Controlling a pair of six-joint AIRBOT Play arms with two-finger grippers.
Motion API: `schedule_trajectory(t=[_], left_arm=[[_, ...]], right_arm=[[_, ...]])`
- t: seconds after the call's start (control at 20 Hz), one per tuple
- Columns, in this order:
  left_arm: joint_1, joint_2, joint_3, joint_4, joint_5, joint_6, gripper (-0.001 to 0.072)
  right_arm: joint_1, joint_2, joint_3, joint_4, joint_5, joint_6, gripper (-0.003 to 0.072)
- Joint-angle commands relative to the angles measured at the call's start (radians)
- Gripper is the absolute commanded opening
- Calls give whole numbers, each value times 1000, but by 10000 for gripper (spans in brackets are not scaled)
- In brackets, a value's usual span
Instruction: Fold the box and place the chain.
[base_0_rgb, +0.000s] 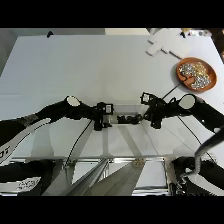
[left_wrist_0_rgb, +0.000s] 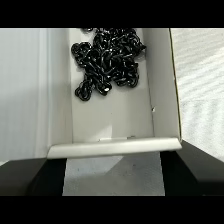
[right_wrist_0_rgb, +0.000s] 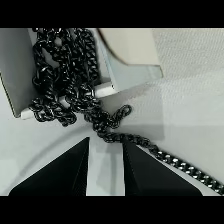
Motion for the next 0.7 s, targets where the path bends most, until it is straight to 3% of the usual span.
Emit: schedule_trajectory(t=[0.0,0.55,0.65], left_arm=[[0,0,0,0,0,0,12],[0,0,0,0,0,0,12],[0,0,0,0,0,0,12]], right_arm=[[0,-32,-3,16,-3,-56,220],[77,-84,-3,-63,-128,-51,216],[77,-93,-3,-64,-136,-51,171]])
